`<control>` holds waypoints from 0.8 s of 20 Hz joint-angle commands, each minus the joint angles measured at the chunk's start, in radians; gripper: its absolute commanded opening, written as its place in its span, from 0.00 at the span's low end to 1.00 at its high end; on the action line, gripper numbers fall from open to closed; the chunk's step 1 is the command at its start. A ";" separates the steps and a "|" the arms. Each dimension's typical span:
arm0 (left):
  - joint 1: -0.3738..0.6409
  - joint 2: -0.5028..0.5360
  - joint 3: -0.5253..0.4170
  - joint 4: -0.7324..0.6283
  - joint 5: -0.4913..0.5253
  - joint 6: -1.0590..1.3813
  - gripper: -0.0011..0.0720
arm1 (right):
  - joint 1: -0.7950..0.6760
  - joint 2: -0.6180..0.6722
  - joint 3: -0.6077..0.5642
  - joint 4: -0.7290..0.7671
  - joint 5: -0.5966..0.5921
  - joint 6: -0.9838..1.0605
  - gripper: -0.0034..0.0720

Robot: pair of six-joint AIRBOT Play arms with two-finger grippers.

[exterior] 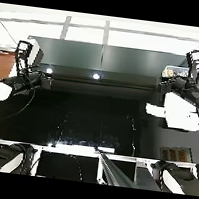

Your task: Fold the box and place the chain.

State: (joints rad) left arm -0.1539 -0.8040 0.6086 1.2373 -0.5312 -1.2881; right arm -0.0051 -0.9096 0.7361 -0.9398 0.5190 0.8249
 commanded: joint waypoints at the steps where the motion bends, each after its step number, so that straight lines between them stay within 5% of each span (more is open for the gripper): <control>1: 0.000 0.000 0.000 0.000 0.000 0.000 0.05 | 0.000 0.000 0.000 0.000 0.000 0.000 0.06; 13: 0.000 0.000 0.000 0.000 0.000 0.000 0.05 | 0.000 0.000 0.000 0.059 -0.012 0.008 0.06; 16: 0.000 0.000 0.000 0.000 0.000 0.000 0.05 | 0.001 0.000 0.000 0.108 -0.101 0.008 0.06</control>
State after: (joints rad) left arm -0.1539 -0.8043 0.6086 1.2369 -0.5308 -1.2881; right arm -0.0051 -0.9096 0.7361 -0.8806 0.4820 0.8303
